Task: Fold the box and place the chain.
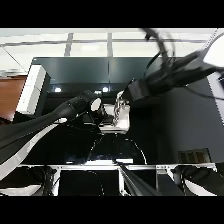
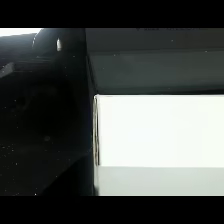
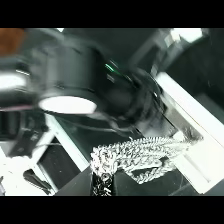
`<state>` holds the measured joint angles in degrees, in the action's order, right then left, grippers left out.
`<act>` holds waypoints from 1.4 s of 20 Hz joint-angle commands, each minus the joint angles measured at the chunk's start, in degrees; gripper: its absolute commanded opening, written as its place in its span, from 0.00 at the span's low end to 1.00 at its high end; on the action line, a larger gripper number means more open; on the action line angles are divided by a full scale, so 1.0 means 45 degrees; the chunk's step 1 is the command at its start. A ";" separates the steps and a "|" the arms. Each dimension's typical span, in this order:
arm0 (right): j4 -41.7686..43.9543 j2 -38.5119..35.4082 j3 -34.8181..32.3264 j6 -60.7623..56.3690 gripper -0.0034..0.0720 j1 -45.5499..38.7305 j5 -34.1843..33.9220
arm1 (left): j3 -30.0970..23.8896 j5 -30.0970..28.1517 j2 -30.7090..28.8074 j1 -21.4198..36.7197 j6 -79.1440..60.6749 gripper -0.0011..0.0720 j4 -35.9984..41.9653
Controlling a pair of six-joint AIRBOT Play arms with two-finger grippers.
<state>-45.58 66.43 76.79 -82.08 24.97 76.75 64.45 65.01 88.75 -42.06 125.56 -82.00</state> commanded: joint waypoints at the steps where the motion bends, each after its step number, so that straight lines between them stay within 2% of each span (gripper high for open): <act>1: -0.0855 -0.0010 -0.2288 -0.0117 0.07 0.0432 -0.2127 | -0.0005 -0.0005 0.0000 0.0005 0.0000 0.05 0.0000; 3: -0.1098 -0.0010 -0.3385 -0.0330 0.07 0.0597 -0.3512 | -0.0005 0.0000 0.0000 0.0005 0.0000 0.05 0.0000; 6: -0.1146 -0.0010 -0.4439 -0.0622 0.07 0.0651 -0.4269 | -0.0005 -0.0005 0.0000 0.0005 0.0000 0.05 0.0000; 7: -0.1200 -0.0010 -0.4566 -0.0622 0.15 0.0651 -0.4269 | -0.0005 0.0000 0.0000 0.0005 0.0000 0.05 0.0000; 8: -0.1268 -0.0010 -0.4566 -0.0602 0.42 0.0651 -0.4153 | -0.0005 0.0000 0.0000 0.0005 0.0000 0.05 0.0000; 9: -0.1282 -0.0024 -0.4556 -0.0534 0.45 0.0636 -0.4031 | -0.0005 0.0000 0.0000 0.0005 0.0005 0.05 0.0005; 14: -0.3128 -0.0461 -0.4556 -0.0947 0.45 -0.0733 -0.3604 | -0.0005 -0.0019 0.0005 0.0005 0.0005 0.05 0.0005; 18: -0.3274 -0.0578 -0.4556 -0.1030 0.45 -0.1171 -0.3089 | 0.0092 0.0199 -0.0005 0.0015 -0.0194 0.05 0.0398; 19: -0.3283 -0.0578 -0.4556 -0.1020 0.45 -0.1171 -0.2871 | 0.0272 0.0593 -0.0034 -0.0044 -0.0189 0.11 0.0398; 20: -0.3337 -0.0578 -0.4556 -0.0986 0.45 -0.1171 -0.2730 | 0.0461 0.0933 -0.0165 -0.0170 -0.0185 0.39 0.0068; 21: -0.3473 -0.0578 -0.4556 -0.0991 0.45 -0.1171 -0.2715 | 0.0631 0.1137 -0.0457 -0.0350 -0.0180 0.75 -0.0466; 22: -0.3565 -0.0578 -0.4556 -0.0991 0.45 -0.1175 -0.2720 | 0.0690 0.1331 -0.0899 -0.0505 -0.0180 0.88 -0.1073; 26: -0.3847 -0.0578 -0.4556 -0.1001 0.45 -0.1185 -0.2696 | 0.0282 0.2720 -0.3808 -0.1035 -0.0325 0.89 -0.4065; 28: -0.4046 -0.0578 -0.4556 -0.1015 0.45 -0.1185 -0.2691 | -0.1030 0.3041 -0.5804 -0.0787 -0.0423 0.89 -0.5867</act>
<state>-62.37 63.88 56.34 -86.56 19.68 64.27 64.23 74.74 72.47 -45.67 124.25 -96.42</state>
